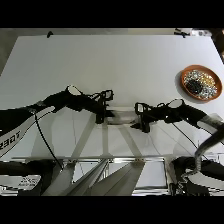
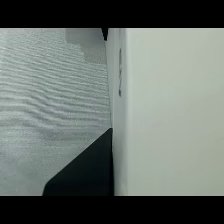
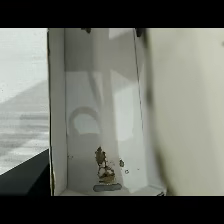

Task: Fold the box and place the chain.

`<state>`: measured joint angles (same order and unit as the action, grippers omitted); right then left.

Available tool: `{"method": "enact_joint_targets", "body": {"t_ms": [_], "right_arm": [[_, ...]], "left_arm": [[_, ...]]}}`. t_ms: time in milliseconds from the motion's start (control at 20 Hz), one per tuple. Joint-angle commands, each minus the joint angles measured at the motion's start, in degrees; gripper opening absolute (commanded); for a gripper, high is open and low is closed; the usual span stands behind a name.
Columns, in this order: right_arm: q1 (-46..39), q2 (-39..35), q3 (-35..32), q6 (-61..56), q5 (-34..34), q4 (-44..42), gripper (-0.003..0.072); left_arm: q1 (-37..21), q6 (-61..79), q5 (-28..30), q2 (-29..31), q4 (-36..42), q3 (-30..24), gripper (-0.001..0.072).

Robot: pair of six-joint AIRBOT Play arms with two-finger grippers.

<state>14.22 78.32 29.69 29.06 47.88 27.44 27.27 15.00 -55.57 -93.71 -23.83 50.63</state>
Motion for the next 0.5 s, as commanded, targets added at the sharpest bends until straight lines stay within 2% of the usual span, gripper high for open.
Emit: {"method": "enact_joint_targets", "body": {"t_ms": [0, 450], "right_arm": [[0.0, 0.1, 0.0, -0.2, -2.2, 2.9, 0.0412], [0.0, 0.1, 0.0, -0.3, -3.4, 4.2, 0.0411]], "left_arm": [[0.0, 0.0, 0.1, 0.0, 0.0, 0.1, 0.0013], [0.0, 0.0, 0.1, 0.0, 0.0, 0.1, 0.0013]]}}
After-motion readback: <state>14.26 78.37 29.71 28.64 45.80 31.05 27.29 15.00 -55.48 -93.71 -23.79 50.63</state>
